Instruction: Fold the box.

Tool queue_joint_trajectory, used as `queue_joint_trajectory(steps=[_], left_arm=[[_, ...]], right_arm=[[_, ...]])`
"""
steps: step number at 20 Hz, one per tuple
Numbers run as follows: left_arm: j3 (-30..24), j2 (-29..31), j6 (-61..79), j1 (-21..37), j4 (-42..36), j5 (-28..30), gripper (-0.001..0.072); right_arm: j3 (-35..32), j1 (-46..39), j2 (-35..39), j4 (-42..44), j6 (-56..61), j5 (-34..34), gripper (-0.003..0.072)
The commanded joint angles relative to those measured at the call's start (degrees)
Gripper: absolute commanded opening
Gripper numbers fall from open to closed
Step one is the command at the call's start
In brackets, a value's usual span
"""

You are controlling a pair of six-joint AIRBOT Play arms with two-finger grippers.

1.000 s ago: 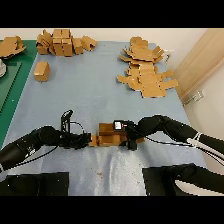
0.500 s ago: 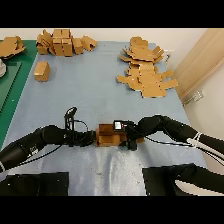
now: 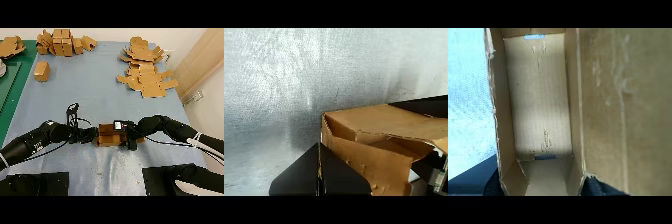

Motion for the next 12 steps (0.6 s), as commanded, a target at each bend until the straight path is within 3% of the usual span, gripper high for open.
queue_joint_trajectory(steps=[1, 4, 5, 6, 7, 9, 12], left_arm=[[0.48, -0.09, -2.14, -0.17, -0.17, -0.74, 0.0015], [0.48, -0.09, -1.90, -0.04, -0.07, -1.66, 0.0019], [0.46, -0.09, -1.73, -0.04, -0.09, -1.79, 0.0233], [0.46, -0.09, -1.75, -0.04, -0.17, -1.79, 0.0354], [0.46, -0.09, -1.75, -0.04, -0.17, -1.81, 0.0342], [0.52, -0.07, -1.73, -0.04, -0.20, -2.40, 0.0173], [1.22, 0.15, -1.68, -0.04, -0.17, -3.96, 0.0176]], right_arm=[[-0.02, 0.04, -0.04, 0.00, 0.00, 0.02, 0.0504], [-0.02, 0.04, -0.04, 0.00, 0.00, 0.00, 0.0504], [-0.02, 0.04, -0.04, 0.00, 0.00, 0.02, 0.0504], [-0.02, 0.04, -0.04, 0.02, 0.00, 0.02, 0.0503], [-0.02, 0.04, -0.04, 0.00, 0.00, 0.00, 0.0504], [-0.02, 0.04, -0.04, 0.00, 0.00, 0.02, 0.0504], [-0.02, 0.04, -0.04, 0.02, 0.00, 0.00, 0.0504]])
